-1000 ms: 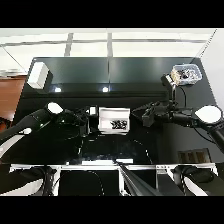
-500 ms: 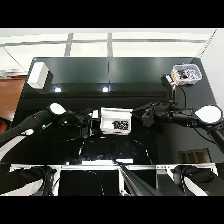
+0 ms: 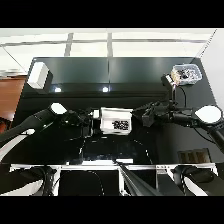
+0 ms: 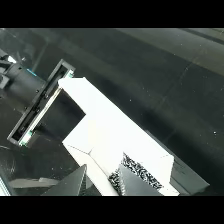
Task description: Fold the box and place the chain.
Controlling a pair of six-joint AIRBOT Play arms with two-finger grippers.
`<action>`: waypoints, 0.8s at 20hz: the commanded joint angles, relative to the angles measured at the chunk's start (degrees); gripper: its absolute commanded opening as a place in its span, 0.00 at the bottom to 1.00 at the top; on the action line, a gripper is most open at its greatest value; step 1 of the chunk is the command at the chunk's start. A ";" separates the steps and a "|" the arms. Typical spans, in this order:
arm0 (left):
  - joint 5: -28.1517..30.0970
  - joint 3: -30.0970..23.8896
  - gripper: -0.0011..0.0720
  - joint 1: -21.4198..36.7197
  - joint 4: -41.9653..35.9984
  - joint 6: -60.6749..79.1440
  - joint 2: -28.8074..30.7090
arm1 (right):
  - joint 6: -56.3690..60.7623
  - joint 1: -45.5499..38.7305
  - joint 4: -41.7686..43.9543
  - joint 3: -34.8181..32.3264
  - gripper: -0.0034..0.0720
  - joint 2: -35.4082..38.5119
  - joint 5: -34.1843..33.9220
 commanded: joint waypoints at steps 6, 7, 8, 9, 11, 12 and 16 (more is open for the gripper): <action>0.37 0.07 0.72 -2.54 -1.95 0.55 -0.04 | -0.04 -0.04 0.00 0.00 0.36 -0.04 -0.02; 0.37 0.07 0.60 -2.54 -1.95 0.52 -0.04 | -0.02 -0.04 0.00 0.00 0.36 -0.04 -0.02; 0.42 0.07 0.57 -2.51 -1.95 0.52 -0.04 | -0.02 -0.04 0.00 0.00 0.36 -0.04 -0.02; 0.44 0.07 0.57 -2.54 -1.97 0.37 -0.04 | 0.20 -0.04 0.02 0.00 0.36 -0.04 -0.04; 0.39 0.07 0.57 -2.54 -1.99 0.35 -0.04 | 2.60 -0.04 0.00 -0.02 0.36 -0.11 -0.04; 0.42 0.04 0.57 -2.54 -1.99 0.35 -0.04 | 4.11 -0.02 0.04 0.00 0.44 -0.22 -0.83; 0.37 -0.07 0.57 -2.54 -1.95 0.37 -0.04 | 8.66 -0.02 0.20 0.04 0.99 -0.98 -11.61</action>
